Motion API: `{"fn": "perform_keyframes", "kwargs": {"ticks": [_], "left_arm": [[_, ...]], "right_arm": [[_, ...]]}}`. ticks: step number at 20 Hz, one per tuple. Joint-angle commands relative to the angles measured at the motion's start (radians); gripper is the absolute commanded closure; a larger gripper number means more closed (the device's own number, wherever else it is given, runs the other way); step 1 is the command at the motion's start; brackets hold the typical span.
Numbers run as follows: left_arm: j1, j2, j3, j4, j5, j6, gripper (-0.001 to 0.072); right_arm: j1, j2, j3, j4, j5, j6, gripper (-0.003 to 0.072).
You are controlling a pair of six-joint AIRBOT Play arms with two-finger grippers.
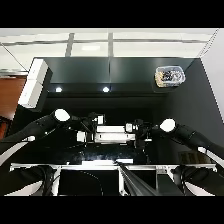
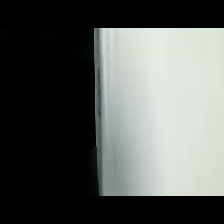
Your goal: Fold the box and place the chain.
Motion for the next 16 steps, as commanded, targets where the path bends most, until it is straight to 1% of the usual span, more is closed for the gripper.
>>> {"fn": "perform_keyframes", "kwargs": {"ticks": [1,3,4,5,7,8,10,12,13,14,15,16], "left_arm": [[0.0,0.0,-0.001,0.0,0.001,0.0,0.0663],[0.006,0.009,0.007,0.004,-0.003,-0.021,0.0283],[0.014,0.025,0.016,0.025,-0.003,-0.067,0.0215],[0.025,0.053,0.024,0.064,-0.003,-0.113,0.0196],[0.055,0.129,0.03,0.165,-0.016,-0.207,0.0196],[0.073,0.172,0.03,0.212,-0.039,-0.249,0.0196],[0.111,0.274,0.03,0.288,-0.117,-0.345,0.0197],[0.146,0.359,0.03,0.328,-0.221,-0.474,0.0203],[0.162,0.394,0.03,0.344,-0.289,-0.556,0.0211],[0.173,0.417,0.03,0.359,-0.352,-0.638,0.0317],[0.182,0.43,0.03,0.378,-0.42,-0.724,0.064],[0.182,0.43,0.029,0.38,-0.481,-0.78,0.0684]], "right_arm": [[0.001,0.0,0.001,-0.002,0.002,0.0,0.0258],[0.0,0.0,0.001,-0.002,0.002,0.0,0.0258],[0.0,0.0,0.001,-0.002,0.002,0.0,0.0258],[0.0,0.0,0.001,-0.003,0.002,0.0,0.0258],[0.0,0.0,0.001,-0.003,0.002,0.0,0.0258],[0.0,0.0,0.001,-0.003,0.002,0.0,0.0258],[0.0,0.0,0.001,-0.003,0.002,0.0,0.0258],[0.0,0.0,0.001,-0.003,0.002,0.0,0.0258],[0.0,0.0,0.001,-0.003,0.002,0.0,0.0258],[0.0,0.0,0.001,-0.003,0.002,0.0,0.0258],[0.0,0.0,0.001,-0.003,0.002,0.0,0.0258],[0.0,0.0,0.001,-0.003,0.002,0.0,0.0258]]}}
